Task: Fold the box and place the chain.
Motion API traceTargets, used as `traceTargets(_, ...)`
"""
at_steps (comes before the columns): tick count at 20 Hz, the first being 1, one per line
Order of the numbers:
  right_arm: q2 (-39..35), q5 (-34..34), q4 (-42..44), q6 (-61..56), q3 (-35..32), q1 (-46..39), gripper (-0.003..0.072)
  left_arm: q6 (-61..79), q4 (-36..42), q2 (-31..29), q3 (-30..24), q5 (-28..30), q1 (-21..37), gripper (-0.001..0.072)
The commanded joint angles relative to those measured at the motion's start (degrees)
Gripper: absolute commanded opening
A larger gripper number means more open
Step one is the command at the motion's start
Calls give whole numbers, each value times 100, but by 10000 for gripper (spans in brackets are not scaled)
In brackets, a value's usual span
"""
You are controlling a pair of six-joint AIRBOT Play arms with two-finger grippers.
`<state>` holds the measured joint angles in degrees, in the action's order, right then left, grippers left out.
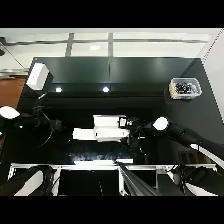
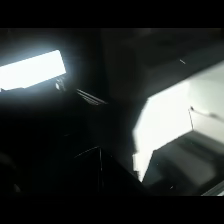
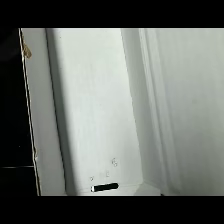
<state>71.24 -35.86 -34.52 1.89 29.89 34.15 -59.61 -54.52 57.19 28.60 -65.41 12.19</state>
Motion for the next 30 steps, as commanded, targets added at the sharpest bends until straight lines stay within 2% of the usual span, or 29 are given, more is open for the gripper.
traceTargets(1,2,-7,0,-2,-2,2,528,-1224,-7,90,-315,-22,590,27)
traceTargets(4,2,-7,0,-2,-2,2,528,-1174,0,413,-352,-168,339,27)
traceTargets(7,2,-7,0,0,-2,2,528,-1163,131,848,-352,-44,-157,27)
traceTargets(11,2,-7,0,-2,-2,2,528,-514,1279,1443,-350,234,-800,27)
traceTargets(14,2,-7,0,-2,-2,2,529,-363,1403,1714,-350,208,-1121,30)
traceTargets(15,2,-7,0,-2,-2,2,528,-356,1405,1718,-348,195,-1145,103)
traceTargets(16,2,-7,0,-2,-2,2,528,-306,1408,1705,-328,162,-1145,306)
traceTargets(17,2,-7,0,-2,-4,2,528,-168,1370,1690,-269,52,-1132,539)
traceTargets(18,2,-7,0,-2,-2,2,528,-120,1285,1672,-179,-76,-1132,641)
traceTargets(19,2,-7,0,-2,-2,2,528,-98,1255,1644,-74,-229,-1134,692)
traceTargets(24,2,-4,0,-2,-4,2,528,-168,1436,1478,317,-824,-1196,697)
traceTargets(30,2,-4,0,-2,-2,2,528,-560,1464,813,356,-682,-1521,696)
